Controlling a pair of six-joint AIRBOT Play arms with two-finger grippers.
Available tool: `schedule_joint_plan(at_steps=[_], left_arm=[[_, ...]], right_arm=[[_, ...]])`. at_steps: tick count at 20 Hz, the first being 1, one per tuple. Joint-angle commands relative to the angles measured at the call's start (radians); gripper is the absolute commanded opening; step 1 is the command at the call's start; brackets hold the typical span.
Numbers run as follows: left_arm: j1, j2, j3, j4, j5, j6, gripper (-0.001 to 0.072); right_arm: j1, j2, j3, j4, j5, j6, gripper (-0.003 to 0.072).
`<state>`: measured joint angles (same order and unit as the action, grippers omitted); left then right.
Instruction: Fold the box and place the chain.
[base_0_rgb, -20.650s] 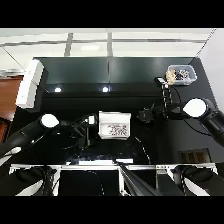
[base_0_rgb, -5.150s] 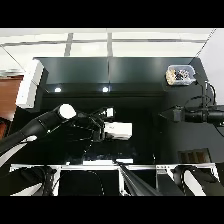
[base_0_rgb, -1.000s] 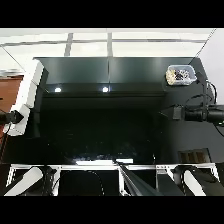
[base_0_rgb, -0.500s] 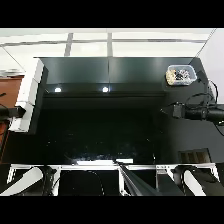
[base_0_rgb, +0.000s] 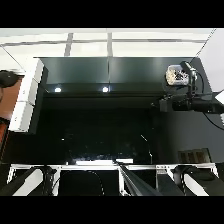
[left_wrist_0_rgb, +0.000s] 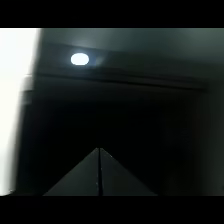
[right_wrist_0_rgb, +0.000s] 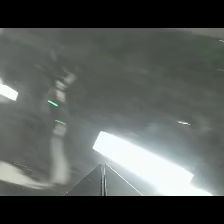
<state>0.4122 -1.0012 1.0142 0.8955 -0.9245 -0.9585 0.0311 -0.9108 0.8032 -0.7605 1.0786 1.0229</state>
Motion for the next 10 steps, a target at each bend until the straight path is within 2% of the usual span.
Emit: schedule_joint_plan(at_steps=[1, 3, 5, 7, 10], left_arm=[[-0.229, 0.142, -0.066, -0.007, 0.038, -0.037, 0.0021], [-0.372, 0.254, -0.201, 0.012, 0.162, -0.040, 0.0023], [-0.472, 0.339, -0.342, 0.006, 0.227, -0.044, 0.0024], [-0.504, 0.397, -0.432, 0.013, 0.235, -0.044, 0.0024], [-0.505, 0.447, -0.466, -0.026, 0.220, -0.109, 0.0025]], right_arm=[[0.063, -0.033, 0.050, -0.288, -0.040, 0.064, 0.0011], [0.057, -0.032, 0.019, -0.291, -0.080, 0.105, 0.0011], [0.055, -0.033, -0.034, -0.301, -0.197, 0.118, 0.0012], [0.055, -0.033, -0.056, -0.356, -0.275, 0.118, 0.0013], [0.056, -0.033, -0.056, -0.370, -0.297, 0.118, 0.0012]])
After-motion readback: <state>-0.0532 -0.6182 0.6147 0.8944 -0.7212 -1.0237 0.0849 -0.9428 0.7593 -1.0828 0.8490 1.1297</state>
